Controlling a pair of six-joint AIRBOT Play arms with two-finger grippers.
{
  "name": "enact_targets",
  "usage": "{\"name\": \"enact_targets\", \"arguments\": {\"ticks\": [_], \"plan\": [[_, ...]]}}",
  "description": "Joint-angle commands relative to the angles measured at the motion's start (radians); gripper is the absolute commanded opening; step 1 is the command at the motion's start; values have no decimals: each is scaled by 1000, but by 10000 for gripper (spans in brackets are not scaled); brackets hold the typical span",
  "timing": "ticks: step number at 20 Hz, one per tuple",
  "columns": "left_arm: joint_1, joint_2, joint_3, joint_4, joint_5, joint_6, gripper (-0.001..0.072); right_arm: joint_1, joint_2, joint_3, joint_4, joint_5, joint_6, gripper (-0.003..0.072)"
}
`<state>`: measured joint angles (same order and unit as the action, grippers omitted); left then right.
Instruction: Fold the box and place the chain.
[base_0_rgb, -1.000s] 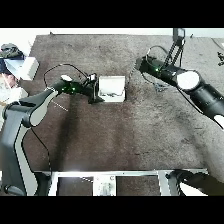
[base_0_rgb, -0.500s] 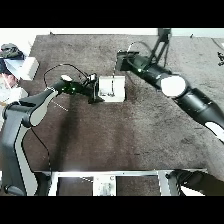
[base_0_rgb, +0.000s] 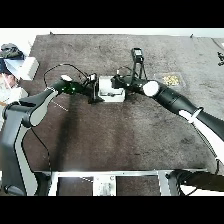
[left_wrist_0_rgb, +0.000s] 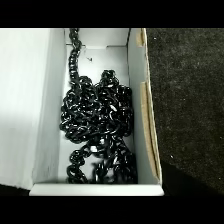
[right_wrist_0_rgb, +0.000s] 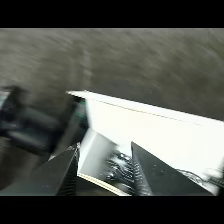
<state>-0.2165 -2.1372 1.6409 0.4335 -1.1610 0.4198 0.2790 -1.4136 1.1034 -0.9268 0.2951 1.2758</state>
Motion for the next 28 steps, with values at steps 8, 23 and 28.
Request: {"name": "enact_targets", "arguments": {"ticks": [8,23,28], "plan": [[-1,0,0,0,0,0,284,-467,68,-281,-14,19,83,377],[-1,0,0,0,0,0,284,-430,-272,-66,139,-118,62,13],[-1,0,0,0,0,0,284,-343,-125,-66,138,-35,10,-12]]}}
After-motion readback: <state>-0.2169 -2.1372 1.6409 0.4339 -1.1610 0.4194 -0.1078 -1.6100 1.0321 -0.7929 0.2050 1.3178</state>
